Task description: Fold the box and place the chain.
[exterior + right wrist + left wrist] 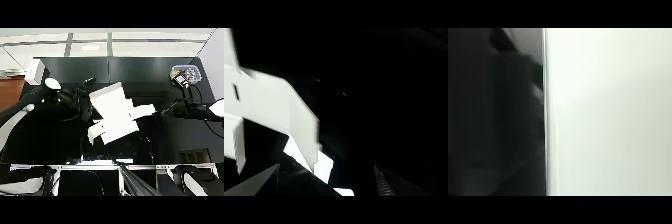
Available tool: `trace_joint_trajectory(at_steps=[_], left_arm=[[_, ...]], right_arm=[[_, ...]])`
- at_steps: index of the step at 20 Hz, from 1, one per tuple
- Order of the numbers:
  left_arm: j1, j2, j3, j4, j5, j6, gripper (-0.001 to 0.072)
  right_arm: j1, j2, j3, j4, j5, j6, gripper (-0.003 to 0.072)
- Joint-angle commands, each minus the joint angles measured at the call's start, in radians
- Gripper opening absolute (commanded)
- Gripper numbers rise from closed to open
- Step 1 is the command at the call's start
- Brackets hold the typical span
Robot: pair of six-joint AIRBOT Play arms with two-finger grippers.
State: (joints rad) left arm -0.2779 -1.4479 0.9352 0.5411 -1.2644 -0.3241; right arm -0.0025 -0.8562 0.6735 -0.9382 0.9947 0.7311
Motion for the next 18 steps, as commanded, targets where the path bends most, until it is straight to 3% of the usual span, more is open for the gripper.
trace_joint_trajectory(at_steps=[1, 6, 13, 18], left_arm=[[-0.060, 0.113, -0.116, -0.021, 0.249, 0.411, 0.0024], [-0.148, 0.065, -0.107, 0.090, 0.412, 0.437, 0.0026], [-0.196, -0.054, -0.047, 0.186, 0.425, 0.431, 0.0027], [-0.196, -0.064, -0.041, 0.187, 0.447, 0.426, 0.0026]], right_arm=[[-0.021, 0.000, 0.032, -0.145, 0.022, 0.005, 0.0678], [-0.020, 0.000, 0.032, -0.131, 0.035, 0.007, 0.0678], [-0.012, -0.002, -0.003, 0.001, 0.030, -0.126, 0.0678], [0.054, -0.002, -0.122, 0.052, -0.093, -0.258, 0.0678]])
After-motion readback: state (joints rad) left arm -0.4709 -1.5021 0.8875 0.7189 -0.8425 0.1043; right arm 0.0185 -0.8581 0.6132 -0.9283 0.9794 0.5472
